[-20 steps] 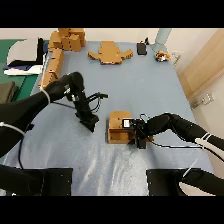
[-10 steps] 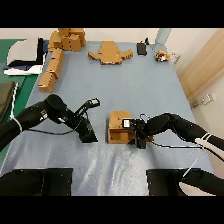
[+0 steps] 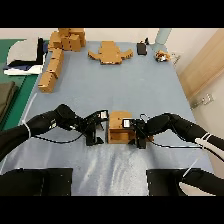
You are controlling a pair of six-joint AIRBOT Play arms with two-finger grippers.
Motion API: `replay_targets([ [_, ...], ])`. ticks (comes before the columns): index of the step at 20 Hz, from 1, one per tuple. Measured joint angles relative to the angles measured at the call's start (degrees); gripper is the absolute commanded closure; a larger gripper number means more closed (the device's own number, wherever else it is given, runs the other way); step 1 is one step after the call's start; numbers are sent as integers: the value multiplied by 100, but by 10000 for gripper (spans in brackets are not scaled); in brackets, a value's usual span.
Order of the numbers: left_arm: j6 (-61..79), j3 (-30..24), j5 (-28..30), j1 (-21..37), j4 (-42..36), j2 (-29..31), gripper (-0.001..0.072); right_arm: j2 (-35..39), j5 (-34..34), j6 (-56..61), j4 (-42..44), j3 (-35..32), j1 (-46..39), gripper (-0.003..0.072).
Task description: Fold the box.
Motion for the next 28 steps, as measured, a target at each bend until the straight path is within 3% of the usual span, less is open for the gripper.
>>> replay_targets([
  [10,664,-11,623,-398,-697,-367,7,0,0,0,0,0,0,255],
  [28,697,74,1095,-870,-540,-544,9,0,0,2,-2,0,0,255],
])
